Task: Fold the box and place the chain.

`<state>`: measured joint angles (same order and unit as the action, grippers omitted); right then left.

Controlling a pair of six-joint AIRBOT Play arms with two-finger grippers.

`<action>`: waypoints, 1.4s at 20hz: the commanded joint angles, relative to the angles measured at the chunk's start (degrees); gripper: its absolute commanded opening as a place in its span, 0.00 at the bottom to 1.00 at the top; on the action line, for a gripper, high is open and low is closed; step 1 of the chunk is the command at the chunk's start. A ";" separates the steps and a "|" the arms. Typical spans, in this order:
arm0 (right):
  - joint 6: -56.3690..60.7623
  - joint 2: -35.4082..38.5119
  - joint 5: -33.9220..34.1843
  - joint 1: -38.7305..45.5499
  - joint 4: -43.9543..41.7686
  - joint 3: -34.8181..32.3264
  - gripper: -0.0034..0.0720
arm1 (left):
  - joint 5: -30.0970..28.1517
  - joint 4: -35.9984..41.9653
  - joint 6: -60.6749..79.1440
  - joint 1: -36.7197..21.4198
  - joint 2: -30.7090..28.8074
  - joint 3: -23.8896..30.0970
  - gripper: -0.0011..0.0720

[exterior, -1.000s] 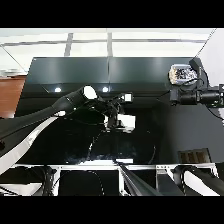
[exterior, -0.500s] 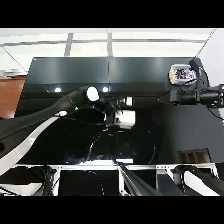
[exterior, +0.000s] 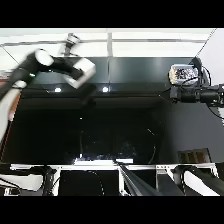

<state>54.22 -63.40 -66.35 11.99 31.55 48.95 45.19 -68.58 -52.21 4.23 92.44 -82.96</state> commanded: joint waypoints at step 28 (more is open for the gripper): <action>4.46 -0.74 29.44 -18.43 25.14 -0.98 0.07 | 4.07 -4.68 -30.23 0.76 -22.21 17.84 0.05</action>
<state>56.40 -63.77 -43.00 -4.23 45.10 48.66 60.38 -72.29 -83.42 -3.09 84.51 -86.70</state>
